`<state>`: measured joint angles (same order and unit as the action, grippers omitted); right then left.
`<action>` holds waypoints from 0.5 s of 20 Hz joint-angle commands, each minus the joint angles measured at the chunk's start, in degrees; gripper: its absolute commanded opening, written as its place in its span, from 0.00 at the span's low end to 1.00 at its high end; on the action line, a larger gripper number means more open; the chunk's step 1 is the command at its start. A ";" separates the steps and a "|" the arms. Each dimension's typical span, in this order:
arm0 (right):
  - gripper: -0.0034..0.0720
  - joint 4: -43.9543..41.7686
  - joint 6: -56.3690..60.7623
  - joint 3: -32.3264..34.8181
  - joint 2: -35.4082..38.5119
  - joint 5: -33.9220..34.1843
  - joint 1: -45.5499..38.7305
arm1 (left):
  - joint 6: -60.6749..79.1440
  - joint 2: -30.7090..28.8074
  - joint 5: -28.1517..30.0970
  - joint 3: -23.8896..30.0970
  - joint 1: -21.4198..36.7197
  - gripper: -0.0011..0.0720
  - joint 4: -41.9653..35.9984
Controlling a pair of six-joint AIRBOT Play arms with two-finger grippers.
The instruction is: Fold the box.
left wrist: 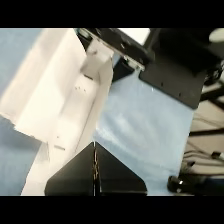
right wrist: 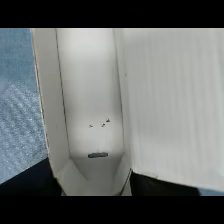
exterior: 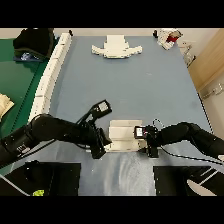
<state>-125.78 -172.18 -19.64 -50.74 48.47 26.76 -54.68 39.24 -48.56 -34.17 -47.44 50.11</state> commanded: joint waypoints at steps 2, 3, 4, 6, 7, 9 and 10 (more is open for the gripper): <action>0.72 -0.02 0.02 -0.04 -0.02 0.00 0.02 | 0.72 -1.25 1.20 1.84 -3.65 0.03 10.05; 0.72 -0.02 0.02 -0.04 0.00 0.00 0.02 | 3.98 -1.22 1.22 2.49 -2.64 0.03 10.36; 0.72 -0.02 0.02 -0.04 0.00 -0.02 0.02 | 7.65 -1.22 1.38 3.39 -1.40 0.03 10.34; 0.72 -0.02 0.02 -0.04 -0.02 0.00 0.02 | 14.67 -1.22 1.81 5.77 1.90 0.86 10.21; 0.72 -0.02 0.02 -0.04 0.00 0.00 0.02 | 17.44 -1.22 2.29 7.10 3.69 0.96 10.21; 0.72 -0.02 0.02 -0.04 0.00 0.00 0.02 | 22.64 -1.22 3.54 9.33 5.66 0.96 10.16; 0.72 -0.02 0.02 -0.04 -0.02 0.00 0.02 | 24.44 -1.20 4.35 10.34 5.75 0.96 10.10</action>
